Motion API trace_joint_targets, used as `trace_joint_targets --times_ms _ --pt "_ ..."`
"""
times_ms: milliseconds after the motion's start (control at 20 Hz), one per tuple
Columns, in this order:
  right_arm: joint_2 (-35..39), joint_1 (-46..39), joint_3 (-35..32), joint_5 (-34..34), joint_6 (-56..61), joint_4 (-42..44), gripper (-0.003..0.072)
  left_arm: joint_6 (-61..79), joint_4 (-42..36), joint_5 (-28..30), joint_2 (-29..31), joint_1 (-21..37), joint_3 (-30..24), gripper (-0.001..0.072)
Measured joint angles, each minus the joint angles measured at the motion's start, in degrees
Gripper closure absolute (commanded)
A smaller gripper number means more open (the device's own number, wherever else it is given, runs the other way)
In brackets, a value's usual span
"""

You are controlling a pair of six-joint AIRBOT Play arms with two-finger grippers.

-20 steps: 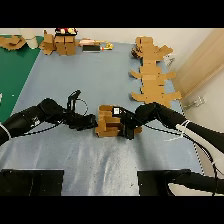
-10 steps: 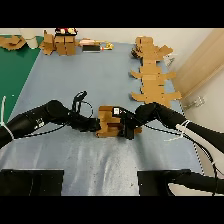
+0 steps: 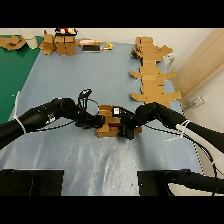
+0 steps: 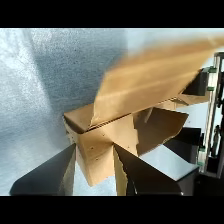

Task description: Fold the box.

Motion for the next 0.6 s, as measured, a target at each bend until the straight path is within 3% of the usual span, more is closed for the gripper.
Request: trace_joint_targets --times_ms 400,600 --pt "0.0 0.1 0.0 -0.7 0.0 0.2 0.024 -11.7 13.3 -10.0 -4.3 -5.6 6.6 0.0328" --pt "0.0 0.1 0.0 -0.4 0.0 0.2 0.024 -16.6 17.2 -11.4 -5.4 -7.6 8.3 0.0328"
